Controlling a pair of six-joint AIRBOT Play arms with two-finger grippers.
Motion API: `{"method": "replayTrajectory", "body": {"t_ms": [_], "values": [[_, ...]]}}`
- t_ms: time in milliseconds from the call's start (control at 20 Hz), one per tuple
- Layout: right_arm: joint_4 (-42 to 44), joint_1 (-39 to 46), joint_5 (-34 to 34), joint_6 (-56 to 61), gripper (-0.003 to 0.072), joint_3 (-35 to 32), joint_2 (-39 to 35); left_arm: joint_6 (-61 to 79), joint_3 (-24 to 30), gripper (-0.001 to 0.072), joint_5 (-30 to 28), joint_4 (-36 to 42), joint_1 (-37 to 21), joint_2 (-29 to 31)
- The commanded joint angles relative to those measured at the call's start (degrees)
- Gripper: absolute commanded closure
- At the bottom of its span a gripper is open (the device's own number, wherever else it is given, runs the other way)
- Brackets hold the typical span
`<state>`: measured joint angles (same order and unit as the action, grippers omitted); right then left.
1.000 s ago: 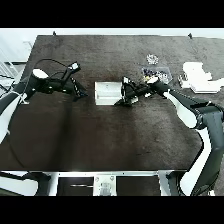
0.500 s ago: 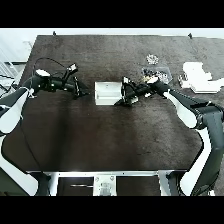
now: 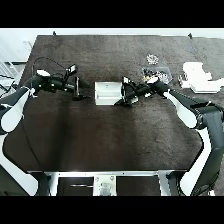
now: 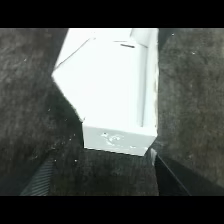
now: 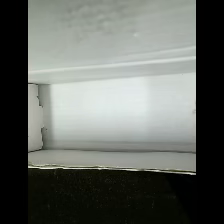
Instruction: Fold the box and place the chain.
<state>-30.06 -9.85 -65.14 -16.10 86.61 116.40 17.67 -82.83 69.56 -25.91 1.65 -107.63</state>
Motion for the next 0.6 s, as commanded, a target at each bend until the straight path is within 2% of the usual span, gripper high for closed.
{"method": "replayTrajectory", "body": {"t_ms": [0,150,350,550], "values": [[0.0,0.04,0.0,0.0,0.0198,-0.02,0.0,5.62,-0.07,-0.0011,-0.02,2.47,-0.04,-0.7],[0.0,0.02,0.0,0.0,0.0198,-0.02,0.0,5.84,-0.98,-0.0011,1.18,4.61,0.09,-3.15],[0.0,0.04,0.0,0.0,0.0197,-0.02,0.0,4.63,-5.66,-0.0011,5.14,3.63,1.33,-7.93],[0.0,0.04,-0.02,0.0,0.0198,-0.02,0.0,4.72,-5.95,-0.0011,5.95,1.99,2.93,-8.57]]}}
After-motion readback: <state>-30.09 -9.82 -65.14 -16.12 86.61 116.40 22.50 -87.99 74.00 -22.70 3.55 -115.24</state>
